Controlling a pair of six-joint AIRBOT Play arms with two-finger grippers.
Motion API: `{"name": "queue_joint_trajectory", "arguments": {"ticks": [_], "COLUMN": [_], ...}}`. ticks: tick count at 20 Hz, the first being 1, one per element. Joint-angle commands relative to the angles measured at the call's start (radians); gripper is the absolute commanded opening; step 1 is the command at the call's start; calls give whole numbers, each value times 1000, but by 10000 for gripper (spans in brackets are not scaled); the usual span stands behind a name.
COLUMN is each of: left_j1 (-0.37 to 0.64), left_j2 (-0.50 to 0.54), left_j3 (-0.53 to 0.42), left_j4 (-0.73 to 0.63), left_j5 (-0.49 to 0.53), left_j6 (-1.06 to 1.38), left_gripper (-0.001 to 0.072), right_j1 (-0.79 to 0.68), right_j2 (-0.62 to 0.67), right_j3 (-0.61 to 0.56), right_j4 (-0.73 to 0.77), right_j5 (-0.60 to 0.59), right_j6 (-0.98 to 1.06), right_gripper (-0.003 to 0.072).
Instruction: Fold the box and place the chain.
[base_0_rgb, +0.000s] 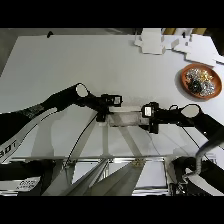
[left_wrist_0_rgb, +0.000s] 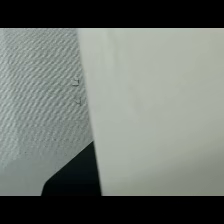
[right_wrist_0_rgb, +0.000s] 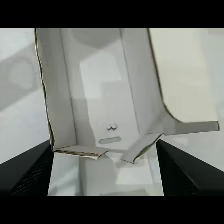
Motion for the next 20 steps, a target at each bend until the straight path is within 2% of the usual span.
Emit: {"name": "queue_joint_trajectory", "arguments": {"ticks": [1, 5, 9, 12, 20], "left_j1": [0, 0, 0, 0, 0], "left_j2": [0, 0, 0, 0, 0], "left_j3": [1, 1, 1, 1, 1], "left_j4": [0, 0, 0, 0, 0], "left_j5": [0, 0, 0, 0, 0], "left_j6": [0, 0, 0, 0, 0], "left_gripper": [11, 11, 11, 11, 11], "right_j1": [-34, -44, -44, -44, -92], "right_j2": [-56, -116, -217, -251, -177], "right_j3": [0, 14, 95, 103, 103], "right_j4": [34, 134, 128, 116, 66], "right_j5": [39, 62, 119, 121, 129], "right_j6": [-58, -160, -155, -158, -157], "right_gripper": [690, 690, 690, 690, 691]}}
